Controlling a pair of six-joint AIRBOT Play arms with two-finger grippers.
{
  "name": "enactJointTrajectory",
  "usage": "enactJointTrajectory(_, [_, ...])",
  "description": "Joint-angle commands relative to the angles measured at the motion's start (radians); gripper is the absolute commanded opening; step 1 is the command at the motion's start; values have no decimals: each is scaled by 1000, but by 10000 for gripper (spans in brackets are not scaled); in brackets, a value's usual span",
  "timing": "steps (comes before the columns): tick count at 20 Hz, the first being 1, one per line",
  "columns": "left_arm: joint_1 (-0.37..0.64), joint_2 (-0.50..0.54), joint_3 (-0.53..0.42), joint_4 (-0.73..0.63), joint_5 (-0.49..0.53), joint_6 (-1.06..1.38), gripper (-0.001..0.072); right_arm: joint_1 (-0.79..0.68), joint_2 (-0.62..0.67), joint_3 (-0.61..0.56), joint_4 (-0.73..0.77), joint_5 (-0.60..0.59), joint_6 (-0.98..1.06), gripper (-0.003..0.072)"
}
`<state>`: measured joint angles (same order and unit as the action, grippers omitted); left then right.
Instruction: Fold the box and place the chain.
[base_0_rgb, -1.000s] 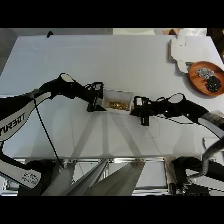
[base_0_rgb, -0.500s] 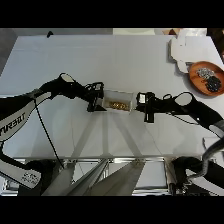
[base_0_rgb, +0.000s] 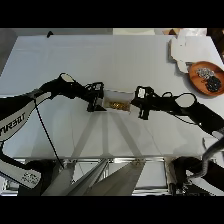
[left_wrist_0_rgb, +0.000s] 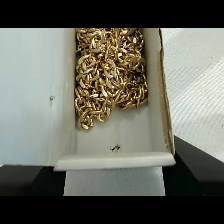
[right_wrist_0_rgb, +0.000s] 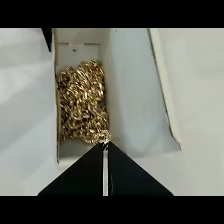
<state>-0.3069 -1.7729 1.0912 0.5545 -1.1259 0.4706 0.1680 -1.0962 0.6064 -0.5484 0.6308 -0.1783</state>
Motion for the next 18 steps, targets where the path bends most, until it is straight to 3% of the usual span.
enactJointTrajectory(1, [0, 0, 0, 0, 0, 0, 335, 39, -7, 1, 18, -51, 96, 65])
enactJointTrajectory(3, [0, 0, 0, 0, 0, 0, 335, 39, -7, 1, 2, -76, 170, 266])
enactJointTrajectory(4, [0, 0, 0, 0, 0, 0, 335, 39, -7, 2, 2, -79, 180, 305])
enactJointTrajectory(7, [0, 0, 0, 0, 0, 0, 335, 39, -5, 62, 3, 8, 267, 303])
enactJointTrajectory(10, [0, 0, 0, 0, 0, 0, 335, 39, -5, 235, -66, 108, 461, 295])
enactJointTrajectory(13, [0, 0, 0, 0, 0, 0, 335, 37, -18, 415, -216, 72, 690, 294])
enactJointTrajectory(15, [0, 0, 0, 0, 0, 0, 335, 19, -79, 509, -274, 51, 868, 295])
enactJointTrajectory(18, [0, 0, 0, 0, 0, 0, 335, -14, -249, 597, -285, 150, 1035, 297])
